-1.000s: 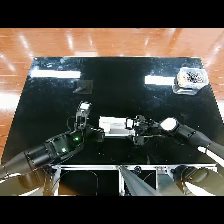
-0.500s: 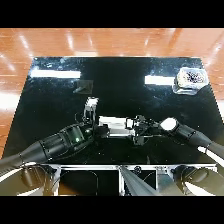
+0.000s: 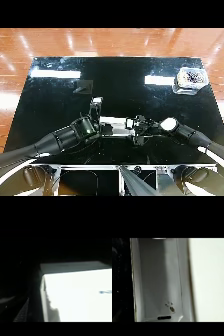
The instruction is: Fold the box and place the chain.
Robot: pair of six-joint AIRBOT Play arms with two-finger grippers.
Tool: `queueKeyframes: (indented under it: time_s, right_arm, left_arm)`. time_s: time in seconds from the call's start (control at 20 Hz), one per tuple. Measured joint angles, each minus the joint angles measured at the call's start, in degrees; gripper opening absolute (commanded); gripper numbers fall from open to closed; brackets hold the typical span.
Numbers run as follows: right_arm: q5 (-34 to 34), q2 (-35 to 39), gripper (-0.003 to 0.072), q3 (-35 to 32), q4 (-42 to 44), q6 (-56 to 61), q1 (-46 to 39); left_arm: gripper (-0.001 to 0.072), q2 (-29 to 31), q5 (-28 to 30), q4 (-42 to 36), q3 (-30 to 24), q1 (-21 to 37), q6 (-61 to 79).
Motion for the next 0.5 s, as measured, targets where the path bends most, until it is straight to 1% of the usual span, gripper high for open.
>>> queueKeyframes:
  time_s: [0.2,0.5]
  right_arm:
    - [0.00,0.02,0.0541,0.00,0.00,0.00,0.00]
    - [-0.02,0.02,0.0541,0.00,0.00,0.00,0.00]
  left_arm:
    - [0.0609,-1.95,3.69,-2.51,2.27,1.92,2.47]
    - [0.0606,-3.15,6.71,-10.97,5.05,7.08,9.29]
